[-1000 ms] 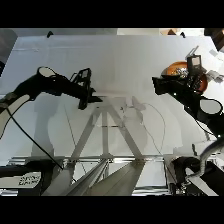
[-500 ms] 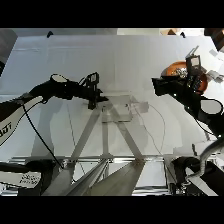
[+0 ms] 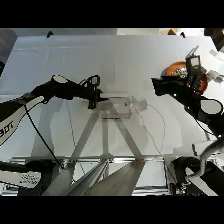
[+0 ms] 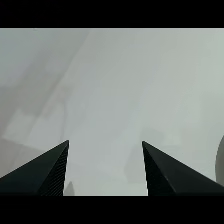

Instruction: Fold the box and place the chain.

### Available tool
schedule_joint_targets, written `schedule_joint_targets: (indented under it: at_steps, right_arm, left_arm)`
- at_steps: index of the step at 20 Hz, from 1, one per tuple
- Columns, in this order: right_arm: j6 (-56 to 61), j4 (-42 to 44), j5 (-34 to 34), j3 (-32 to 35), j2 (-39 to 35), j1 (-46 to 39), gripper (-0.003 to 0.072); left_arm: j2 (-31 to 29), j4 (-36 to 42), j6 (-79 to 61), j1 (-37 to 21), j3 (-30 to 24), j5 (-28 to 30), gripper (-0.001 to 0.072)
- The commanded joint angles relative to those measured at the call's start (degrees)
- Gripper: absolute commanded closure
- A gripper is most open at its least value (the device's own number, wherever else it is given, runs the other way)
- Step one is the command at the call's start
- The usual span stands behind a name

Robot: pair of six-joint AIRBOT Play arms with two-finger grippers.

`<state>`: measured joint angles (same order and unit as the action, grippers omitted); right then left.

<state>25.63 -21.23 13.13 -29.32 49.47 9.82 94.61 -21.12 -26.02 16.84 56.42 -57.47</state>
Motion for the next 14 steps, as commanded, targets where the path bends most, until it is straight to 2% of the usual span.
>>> schedule_joint_targets:
  at_steps: [1, 8, 10, 14]
  right_arm:
    - [0.0, 0.0, 0.2, -0.1, 0.0, 0.0, 0.0167]
    - [0.0, 0.0, 1.6, -0.1, 0.0, 0.0, 0.0167]
    - [-0.1, -0.3, 3.8, -0.1, 0.0, 0.0, 0.0165]
    - [-6.4, -6.4, 16.9, -0.1, -1.1, 0.0, 0.0102]
  left_arm:
    - [0.9, -0.8, 0.8, -0.1, 0.0, -0.7, 0.0704]
    - [1.0, -0.7, 0.7, -0.1, 0.0, -1.0, 0.0702]
    - [1.0, -0.7, 0.7, -0.1, 0.0, -1.0, 0.0696]
    - [1.0, -0.7, 0.7, -0.1, 0.0, -1.0, 0.0696]
